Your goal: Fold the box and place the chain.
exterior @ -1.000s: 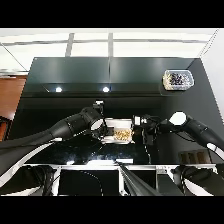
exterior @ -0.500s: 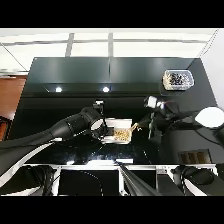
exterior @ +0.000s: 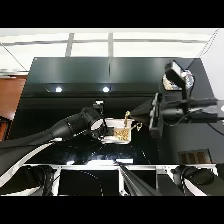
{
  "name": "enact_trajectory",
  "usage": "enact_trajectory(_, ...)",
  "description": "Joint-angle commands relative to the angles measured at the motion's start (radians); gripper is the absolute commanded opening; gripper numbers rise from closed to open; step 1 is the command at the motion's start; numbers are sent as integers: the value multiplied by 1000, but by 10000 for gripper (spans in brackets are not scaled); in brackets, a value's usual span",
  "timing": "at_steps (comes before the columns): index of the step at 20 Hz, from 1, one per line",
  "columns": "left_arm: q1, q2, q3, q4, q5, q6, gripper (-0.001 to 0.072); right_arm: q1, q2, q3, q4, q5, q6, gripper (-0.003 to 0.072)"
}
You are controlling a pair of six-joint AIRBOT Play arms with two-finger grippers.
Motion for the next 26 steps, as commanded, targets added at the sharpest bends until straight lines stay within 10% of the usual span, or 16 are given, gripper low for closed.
enact_trajectory(1, 0, 0, 0, 0, 0, 0, 31, 33, -75, -74, 16, -14, 25, 13)
enact_trajectory(5, 0, 0, 0, 0, 0, 0, 31, 99, -190, -183, -84, -101, 26, 18)
enact_trajectory(6, 0, 0, 0, 0, 0, 0, 31, 103, -208, -184, -106, -122, 26, 104)
enact_trajectory(7, 0, 0, 0, 0, 0, 0, 31, 98, -212, -183, -116, -153, 26, 465)
enact_trajectory(8, 0, 0, 0, 0, 0, 0, 31, 79, -212, -171, -144, -161, 25, 600)
enact_trajectory(14, 0, 0, 0, 0, 0, 0, 31, -148, -211, -197, -489, -170, -78, 599)
enact_trajectory(18, 0, 0, 0, 0, 0, 0, 31, -133, -219, -345, -410, -429, -112, 599)
enact_trajectory(26, 0, 0, 0, 0, 0, 0, 31, -89, -270, -368, -372, -394, -519, 596)
